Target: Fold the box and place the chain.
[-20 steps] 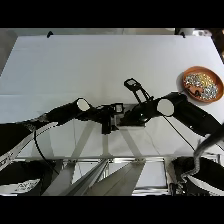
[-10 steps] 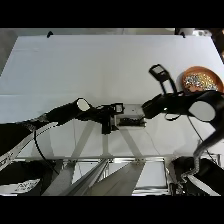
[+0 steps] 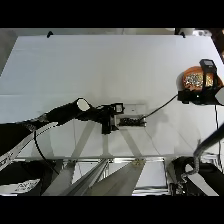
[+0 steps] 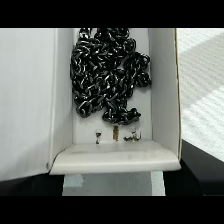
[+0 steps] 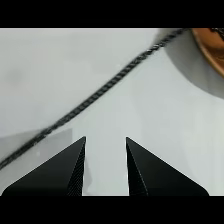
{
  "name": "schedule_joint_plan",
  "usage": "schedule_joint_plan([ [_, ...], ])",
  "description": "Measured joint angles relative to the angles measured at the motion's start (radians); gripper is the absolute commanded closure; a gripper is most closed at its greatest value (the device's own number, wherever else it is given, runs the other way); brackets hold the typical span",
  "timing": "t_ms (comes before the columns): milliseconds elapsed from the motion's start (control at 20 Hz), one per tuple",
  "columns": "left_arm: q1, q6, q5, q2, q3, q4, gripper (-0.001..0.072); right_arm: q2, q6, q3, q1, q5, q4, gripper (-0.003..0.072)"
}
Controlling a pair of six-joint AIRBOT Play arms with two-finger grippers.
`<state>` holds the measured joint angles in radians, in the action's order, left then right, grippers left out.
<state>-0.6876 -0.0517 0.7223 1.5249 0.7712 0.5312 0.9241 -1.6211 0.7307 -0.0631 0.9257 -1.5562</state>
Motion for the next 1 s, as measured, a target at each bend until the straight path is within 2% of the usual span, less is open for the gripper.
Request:
schedule_joint_plan([
  [350, 0.0, 0.0, 0.0, 0.0, 0.0, 0.0, 0.0337, 0.199, -0.064, -0.031, -0.057, -0.237, 0.001, 0.0408],
  [500, 0.0, 0.0, 0.0, 0.0, 0.0, 0.0, 0.0337, 0.28, -0.116, -0.034, -0.061, -0.311, 0.001, 0.0349],
  [600, 0.0, 0.0, 0.0, 0.0, 0.0, 0.0, 0.0337, 0.323, -0.136, -0.035, -0.062, -0.348, 0.001, 0.0349],
  [1000, 0.0, 0.0, 0.0, 0.0, 0.0, 0.0, 0.0337, 0.386, -0.164, -0.035, -0.063, -0.476, 0.0, 0.0351],
])
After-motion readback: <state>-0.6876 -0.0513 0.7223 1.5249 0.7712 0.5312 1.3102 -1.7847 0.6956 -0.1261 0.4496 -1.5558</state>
